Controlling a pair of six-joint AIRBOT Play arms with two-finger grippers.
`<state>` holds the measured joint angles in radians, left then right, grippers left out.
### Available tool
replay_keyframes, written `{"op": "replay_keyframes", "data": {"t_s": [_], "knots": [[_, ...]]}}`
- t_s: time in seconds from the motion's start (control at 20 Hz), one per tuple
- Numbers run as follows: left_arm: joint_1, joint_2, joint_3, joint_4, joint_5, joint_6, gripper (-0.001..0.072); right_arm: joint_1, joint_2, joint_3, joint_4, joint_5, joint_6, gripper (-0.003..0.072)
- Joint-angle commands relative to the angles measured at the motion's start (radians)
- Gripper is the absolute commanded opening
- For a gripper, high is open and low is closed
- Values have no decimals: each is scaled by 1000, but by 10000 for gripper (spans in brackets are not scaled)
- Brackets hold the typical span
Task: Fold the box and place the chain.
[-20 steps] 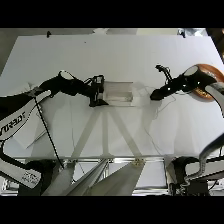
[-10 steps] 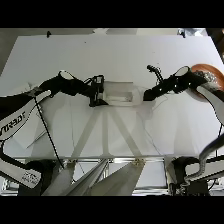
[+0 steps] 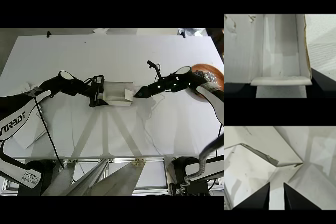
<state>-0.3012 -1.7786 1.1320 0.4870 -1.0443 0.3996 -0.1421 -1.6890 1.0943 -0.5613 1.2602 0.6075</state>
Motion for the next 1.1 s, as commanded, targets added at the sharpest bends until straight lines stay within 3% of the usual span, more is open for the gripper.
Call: {"op": "replay_keyframes", "data": {"t_s": [0.0, 0.05, 0.15, 1.05], "knots": [[0, 0, 0, 0, 0, 0, 326, 1, 0, 0, 24, 8, -6, 206], [0, 0, 0, 0, 0, 0, 326, 1, 0, 0, 27, 8, -6, 212], [0, 0, 0, 0, 0, 0, 326, 1, 0, 0, 46, 8, -6, 335], [0, 0, 0, 0, 0, 0, 326, 60, 2, 0, 43, -45, 63, 350]]}}
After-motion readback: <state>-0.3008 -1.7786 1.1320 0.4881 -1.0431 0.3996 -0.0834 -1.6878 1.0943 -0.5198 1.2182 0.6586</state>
